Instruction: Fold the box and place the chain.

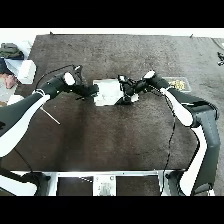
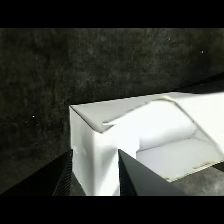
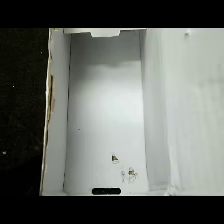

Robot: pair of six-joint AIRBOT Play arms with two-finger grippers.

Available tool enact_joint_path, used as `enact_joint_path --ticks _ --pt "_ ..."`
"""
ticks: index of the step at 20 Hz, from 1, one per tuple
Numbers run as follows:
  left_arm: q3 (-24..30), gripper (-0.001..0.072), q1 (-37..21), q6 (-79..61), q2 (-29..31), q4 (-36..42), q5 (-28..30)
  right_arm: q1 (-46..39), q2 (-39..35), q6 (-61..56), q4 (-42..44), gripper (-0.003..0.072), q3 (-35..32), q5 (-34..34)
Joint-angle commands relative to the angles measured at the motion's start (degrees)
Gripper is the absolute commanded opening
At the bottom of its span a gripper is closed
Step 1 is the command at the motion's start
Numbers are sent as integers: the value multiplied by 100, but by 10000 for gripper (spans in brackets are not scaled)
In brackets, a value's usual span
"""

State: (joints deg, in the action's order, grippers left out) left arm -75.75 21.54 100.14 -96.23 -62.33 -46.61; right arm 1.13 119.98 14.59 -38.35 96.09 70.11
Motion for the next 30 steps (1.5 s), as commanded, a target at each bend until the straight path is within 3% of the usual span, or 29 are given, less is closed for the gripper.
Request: enact_joint_path --ticks 1,6,8,12,18,30 --pt "-9 307 9 -13 2 -28 -68 2 2 -2 2 422 -2 0" --pt "-48 307 140 236 -11 -151 162 2 2 -2 2 422 -2 2" --pt "-487 307 166 551 -245 -422 -310 2 2 -2 4 422 -2 0" --pt "-1786 287 382 1373 -1040 -1344 -1834 2 2 -2 2 422 -2 0" --pt "-2800 287 684 2179 -1624 -2280 -2765 2 2 -2 2 422 -2 -2" --pt "-2870 287 772 2378 -1749 -2645 -2704 2 2 -2 2 422 -2 0"
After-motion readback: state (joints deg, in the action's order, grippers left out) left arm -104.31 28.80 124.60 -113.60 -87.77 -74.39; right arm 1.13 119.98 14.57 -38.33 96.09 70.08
